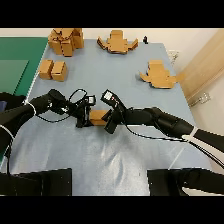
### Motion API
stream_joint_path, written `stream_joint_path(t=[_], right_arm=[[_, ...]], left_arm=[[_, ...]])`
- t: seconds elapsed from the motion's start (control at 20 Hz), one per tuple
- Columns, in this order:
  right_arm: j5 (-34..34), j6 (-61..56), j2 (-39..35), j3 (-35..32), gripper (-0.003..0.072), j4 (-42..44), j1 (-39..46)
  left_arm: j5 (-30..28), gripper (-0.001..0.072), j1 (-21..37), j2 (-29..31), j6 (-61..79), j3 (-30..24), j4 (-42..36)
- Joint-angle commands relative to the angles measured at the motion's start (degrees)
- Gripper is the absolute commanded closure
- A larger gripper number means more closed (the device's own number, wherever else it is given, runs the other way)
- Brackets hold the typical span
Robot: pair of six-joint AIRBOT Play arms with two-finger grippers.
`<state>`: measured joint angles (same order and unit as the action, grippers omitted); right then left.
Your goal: Fold the box.
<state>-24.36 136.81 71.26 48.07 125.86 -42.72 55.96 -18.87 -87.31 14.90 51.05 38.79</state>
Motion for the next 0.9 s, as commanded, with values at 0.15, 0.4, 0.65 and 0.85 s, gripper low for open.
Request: stream_joint_path(t=[0.15,0.4,0.65,0.85], right_arm=[[-0.3,0.8,4.2,3.2,0.0679,0.4,-0.5],[-1.1,0.8,6.4,3.2,0.0679,0.4,-0.5],[-1.2,0.8,7.1,3.5,0.0677,0.4,-0.5],[-0.8,0.8,2.7,6.3,0.0677,-1.6,-0.5]], left_arm=[[0.0,0.0534,0.0,0.0,0.0,0.0,0.0],[0.0,0.0534,0.0,0.0,0.0,0.0,0.0],[0.0,0.0534,0.0,0.0,0.0,0.0,0.0],[0.0,0.0534,0.0,0.0,0.0,0.0,0.0]])
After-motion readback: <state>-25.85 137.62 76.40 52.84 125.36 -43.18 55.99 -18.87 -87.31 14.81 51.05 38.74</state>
